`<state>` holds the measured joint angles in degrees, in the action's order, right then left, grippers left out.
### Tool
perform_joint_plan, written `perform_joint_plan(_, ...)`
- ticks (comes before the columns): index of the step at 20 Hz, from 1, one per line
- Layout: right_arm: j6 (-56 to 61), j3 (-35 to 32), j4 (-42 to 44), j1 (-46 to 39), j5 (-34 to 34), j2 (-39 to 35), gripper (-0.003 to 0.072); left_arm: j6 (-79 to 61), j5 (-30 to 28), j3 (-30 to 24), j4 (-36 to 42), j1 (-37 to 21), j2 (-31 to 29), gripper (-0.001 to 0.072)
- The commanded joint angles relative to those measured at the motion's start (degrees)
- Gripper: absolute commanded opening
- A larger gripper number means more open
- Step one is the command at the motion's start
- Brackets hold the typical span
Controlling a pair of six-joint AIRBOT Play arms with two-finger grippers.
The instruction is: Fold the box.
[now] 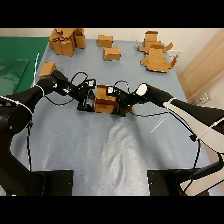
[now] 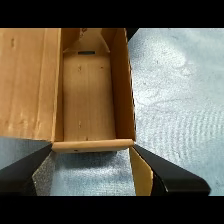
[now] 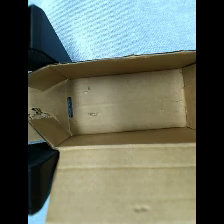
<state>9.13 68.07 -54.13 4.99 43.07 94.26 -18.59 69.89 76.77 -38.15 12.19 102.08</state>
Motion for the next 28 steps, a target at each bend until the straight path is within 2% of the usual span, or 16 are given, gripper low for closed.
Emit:
perform_joint_plan(1, 0.0, 0.0, 0.0, 0.0, 0.0, 0.0, 0.0347, 1.6, -1.4, 0.0, -0.3, 0.7, 0.0, 0.0702)
perform_joint_plan(11, 0.0, 0.0, 0.0, 0.0, 0.0, 0.0, 0.0347, 3.5, -2.8, 0.0, -0.8, 2.4, 1.5, 0.0698)
perform_joint_plan(13, 0.0, 0.0, 0.0, 0.0, 0.0, 0.0, 0.0347, 3.3, -1.7, 0.0, -0.8, 2.4, 1.5, 0.0290)
perform_joint_plan(16, 0.0, 0.0, 0.0, 0.0, 0.0, 0.0, 0.0348, 3.0, -0.8, 0.0, -0.8, 2.4, 1.5, 0.0288)
perform_joint_plan(17, 0.0, 0.0, 0.0, 0.0, 0.0, 0.0, 0.0368, 3.0, -0.8, 0.0, -0.8, 2.4, 1.5, 0.0288)
perform_joint_plan(19, 0.7, 0.0, -0.1, 0.0, 0.3, -0.7, 0.0654, 3.0, -0.2, 0.0, -0.8, 2.4, 1.5, 0.0288)
perform_joint_plan(24, 11.0, 0.0, -5.4, 0.0, 0.9, -4.9, 0.0675, 3.0, 0.2, 0.0, -0.8, 2.4, 1.5, 0.0289)
perform_joint_plan(28, 16.3, 0.0, -7.8, 0.0, 4.6, -6.5, 0.0675, 3.3, 0.2, 0.0, -0.8, 2.4, 1.5, 0.0288)
